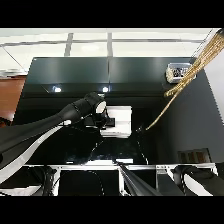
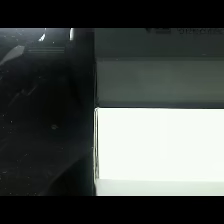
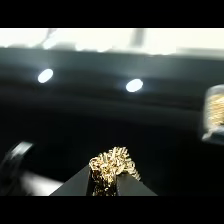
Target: Fold the box and place the chain.
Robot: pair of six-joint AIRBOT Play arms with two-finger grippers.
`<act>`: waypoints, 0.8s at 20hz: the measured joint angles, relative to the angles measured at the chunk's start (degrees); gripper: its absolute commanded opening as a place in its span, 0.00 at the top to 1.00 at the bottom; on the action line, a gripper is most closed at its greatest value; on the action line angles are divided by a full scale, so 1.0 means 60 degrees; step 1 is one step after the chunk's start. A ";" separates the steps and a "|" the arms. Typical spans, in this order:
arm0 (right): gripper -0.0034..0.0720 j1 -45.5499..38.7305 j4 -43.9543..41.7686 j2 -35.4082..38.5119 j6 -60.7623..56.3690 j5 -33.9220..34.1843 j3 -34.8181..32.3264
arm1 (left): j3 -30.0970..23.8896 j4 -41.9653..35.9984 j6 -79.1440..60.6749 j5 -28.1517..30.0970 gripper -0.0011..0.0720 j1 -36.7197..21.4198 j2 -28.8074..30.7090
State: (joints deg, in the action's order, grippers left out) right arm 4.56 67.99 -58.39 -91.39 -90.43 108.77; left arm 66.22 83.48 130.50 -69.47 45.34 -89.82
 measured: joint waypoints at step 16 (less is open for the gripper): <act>0.94 0.1701 -0.2222 0.0029 0.0455 -0.0404 -0.0076 | 0.0000 0.0004 0.0000 0.0000 0.95 0.0000 0.0000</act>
State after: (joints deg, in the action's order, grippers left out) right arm 14.76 54.65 -58.22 -88.66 -92.86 108.31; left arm 66.22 83.50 130.50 -69.47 45.34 -89.82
